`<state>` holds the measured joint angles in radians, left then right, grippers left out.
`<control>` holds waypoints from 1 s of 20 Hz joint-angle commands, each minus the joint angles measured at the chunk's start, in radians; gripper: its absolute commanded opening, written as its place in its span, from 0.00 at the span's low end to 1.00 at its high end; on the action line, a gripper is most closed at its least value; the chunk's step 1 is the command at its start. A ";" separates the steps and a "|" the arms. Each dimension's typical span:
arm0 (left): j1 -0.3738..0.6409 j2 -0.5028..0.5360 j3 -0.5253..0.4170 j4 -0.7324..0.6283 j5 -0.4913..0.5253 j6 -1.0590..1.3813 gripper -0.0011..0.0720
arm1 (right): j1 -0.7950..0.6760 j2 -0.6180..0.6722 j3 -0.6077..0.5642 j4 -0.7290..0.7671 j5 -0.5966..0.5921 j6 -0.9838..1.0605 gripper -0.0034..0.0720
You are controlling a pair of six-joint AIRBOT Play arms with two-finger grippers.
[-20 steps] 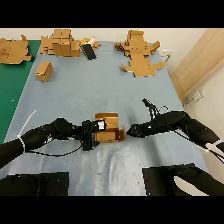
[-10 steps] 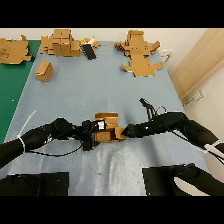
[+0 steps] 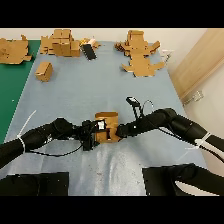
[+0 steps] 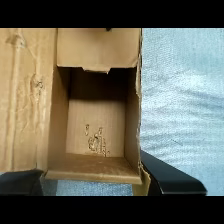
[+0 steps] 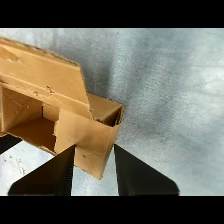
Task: Fold the box.
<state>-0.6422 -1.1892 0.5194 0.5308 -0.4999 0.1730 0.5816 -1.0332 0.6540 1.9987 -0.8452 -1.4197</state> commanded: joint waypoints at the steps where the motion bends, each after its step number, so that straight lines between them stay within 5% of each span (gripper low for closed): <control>1: 0.000 0.000 0.001 0.001 0.001 0.001 0.83 | 0.084 -0.036 0.069 -0.187 -0.048 0.247 0.57; 9: 0.000 0.000 0.001 0.000 0.000 0.001 0.83 | 0.201 -0.072 0.198 -0.338 -0.196 0.553 0.57; 16: 0.000 0.000 0.001 0.000 0.000 0.001 0.83 | 0.224 -0.147 0.206 -0.329 -0.224 0.646 0.58; 20: 0.000 0.000 0.001 0.000 0.000 0.001 0.83 | 0.225 -0.196 0.265 -0.360 -0.336 0.661 0.58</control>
<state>-0.6422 -1.1892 0.5194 0.5312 -0.4999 0.1745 0.8036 -1.1992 0.8871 1.6627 -1.1126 -0.7841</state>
